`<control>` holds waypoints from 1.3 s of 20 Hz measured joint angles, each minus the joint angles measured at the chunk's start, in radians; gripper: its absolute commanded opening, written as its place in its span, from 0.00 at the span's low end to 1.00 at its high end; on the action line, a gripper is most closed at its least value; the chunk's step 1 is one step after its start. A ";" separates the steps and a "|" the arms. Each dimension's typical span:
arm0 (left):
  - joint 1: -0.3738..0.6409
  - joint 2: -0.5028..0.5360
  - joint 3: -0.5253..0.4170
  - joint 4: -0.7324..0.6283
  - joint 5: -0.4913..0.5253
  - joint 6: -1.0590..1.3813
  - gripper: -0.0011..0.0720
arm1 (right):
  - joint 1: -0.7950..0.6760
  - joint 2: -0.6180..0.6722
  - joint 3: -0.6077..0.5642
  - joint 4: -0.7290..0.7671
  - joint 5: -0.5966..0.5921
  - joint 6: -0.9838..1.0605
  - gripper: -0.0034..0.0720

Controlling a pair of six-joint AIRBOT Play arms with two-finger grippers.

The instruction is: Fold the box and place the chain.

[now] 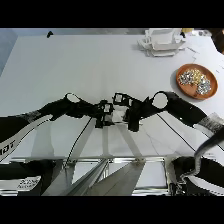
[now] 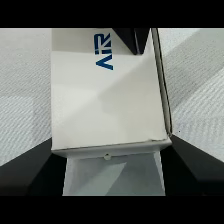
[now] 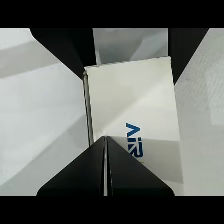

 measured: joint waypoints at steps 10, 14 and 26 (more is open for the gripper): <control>0.000 0.000 0.000 0.000 0.000 -0.002 0.13 | -0.028 0.233 -0.001 -0.136 -0.016 0.207 0.06; 0.000 0.000 0.000 0.000 0.000 -0.001 0.13 | -0.192 0.300 -0.001 -0.257 0.172 0.452 0.06; 0.000 0.000 0.000 0.000 0.000 0.000 0.13 | -0.628 0.325 -0.042 -0.459 0.469 0.929 0.06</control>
